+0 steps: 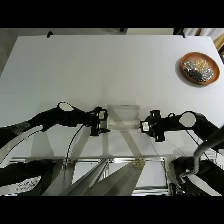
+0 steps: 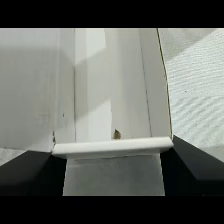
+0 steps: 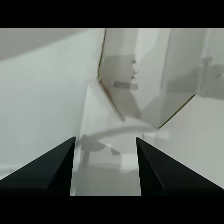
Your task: Fold the box and place the chain.
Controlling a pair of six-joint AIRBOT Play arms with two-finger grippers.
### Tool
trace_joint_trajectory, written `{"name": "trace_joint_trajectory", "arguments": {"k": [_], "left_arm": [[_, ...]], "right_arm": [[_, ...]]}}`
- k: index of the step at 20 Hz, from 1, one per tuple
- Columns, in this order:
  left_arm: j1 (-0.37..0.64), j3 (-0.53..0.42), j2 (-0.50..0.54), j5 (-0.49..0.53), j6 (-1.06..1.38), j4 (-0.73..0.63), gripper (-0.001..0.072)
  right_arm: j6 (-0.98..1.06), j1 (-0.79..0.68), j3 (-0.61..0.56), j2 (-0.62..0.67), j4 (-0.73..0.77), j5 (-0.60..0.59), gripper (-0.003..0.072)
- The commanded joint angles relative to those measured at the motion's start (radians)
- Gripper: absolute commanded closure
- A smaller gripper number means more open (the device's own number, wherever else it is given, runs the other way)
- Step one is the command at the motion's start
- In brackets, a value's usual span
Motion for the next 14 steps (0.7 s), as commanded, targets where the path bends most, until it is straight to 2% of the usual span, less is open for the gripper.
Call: {"name": "trace_joint_trajectory", "arguments": {"k": [1, 9, 10, 11, 14], "left_arm": [[0.000, 0.000, 0.000, 0.000, 0.000, 0.000, 0.0497], [0.000, 0.000, 0.000, 0.000, 0.000, 0.000, 0.0497], [0.000, 0.000, 0.000, 0.000, 0.000, 0.000, 0.0497], [0.000, 0.000, 0.000, 0.000, 0.000, 0.000, 0.0497], [0.000, 0.000, 0.000, 0.000, 0.000, 0.000, 0.0497]], "right_arm": [[-0.041, -0.003, -0.001, -0.031, 0.093, -0.051, 0.0295], [-0.034, -0.003, -0.001, -0.053, 0.168, -0.087, 0.0300], [-0.034, -0.003, -0.001, -0.053, 0.190, -0.082, 0.0345], [-0.034, -0.003, -0.001, -0.053, 0.195, -0.074, 0.0421], [-0.034, -0.003, -0.001, -0.053, 0.194, -0.066, 0.0448]]}}
